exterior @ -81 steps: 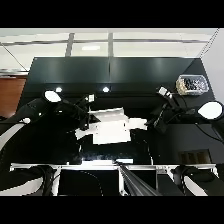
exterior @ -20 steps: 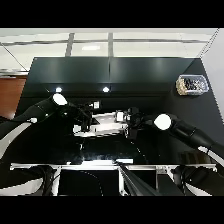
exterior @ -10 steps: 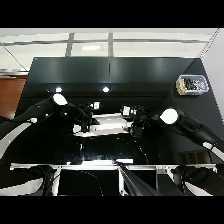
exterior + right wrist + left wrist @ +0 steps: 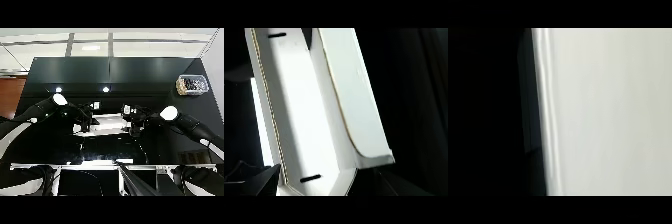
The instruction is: Fold the box and place the chain.
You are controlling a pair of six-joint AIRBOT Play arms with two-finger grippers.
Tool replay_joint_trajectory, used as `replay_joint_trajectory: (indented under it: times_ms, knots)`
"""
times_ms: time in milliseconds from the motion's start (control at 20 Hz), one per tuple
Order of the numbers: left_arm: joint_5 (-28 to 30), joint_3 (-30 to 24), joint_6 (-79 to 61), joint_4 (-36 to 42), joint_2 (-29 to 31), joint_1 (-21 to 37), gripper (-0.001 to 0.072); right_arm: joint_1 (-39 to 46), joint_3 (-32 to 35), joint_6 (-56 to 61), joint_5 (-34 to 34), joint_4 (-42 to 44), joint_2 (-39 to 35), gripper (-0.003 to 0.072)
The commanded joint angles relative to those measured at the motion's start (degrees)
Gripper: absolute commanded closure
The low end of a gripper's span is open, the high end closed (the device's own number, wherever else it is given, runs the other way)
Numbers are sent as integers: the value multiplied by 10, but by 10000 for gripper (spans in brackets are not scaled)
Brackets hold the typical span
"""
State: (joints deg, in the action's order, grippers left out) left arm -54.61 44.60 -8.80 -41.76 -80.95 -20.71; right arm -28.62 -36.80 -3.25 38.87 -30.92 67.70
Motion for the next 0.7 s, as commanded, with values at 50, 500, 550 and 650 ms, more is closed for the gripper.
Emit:
replay_joint_trajectory:
  times_ms: [50, 500, 550, 650]
  knots:
    - [2, 0, 0, 0, 0, 0, 683, 1, 0, -60, 26, 58, 24, 30]
    - [2, 0, 0, 0, 0, 0, 683, -1, 0, -84, 59, 54, 84, 31]
    - [2, 0, 0, 0, 0, 0, 683, -1, 0, -84, 58, 53, 87, 31]
    - [2, 0, 0, 0, 0, 0, 683, -3, 0, -80, 49, 44, 89, 31]
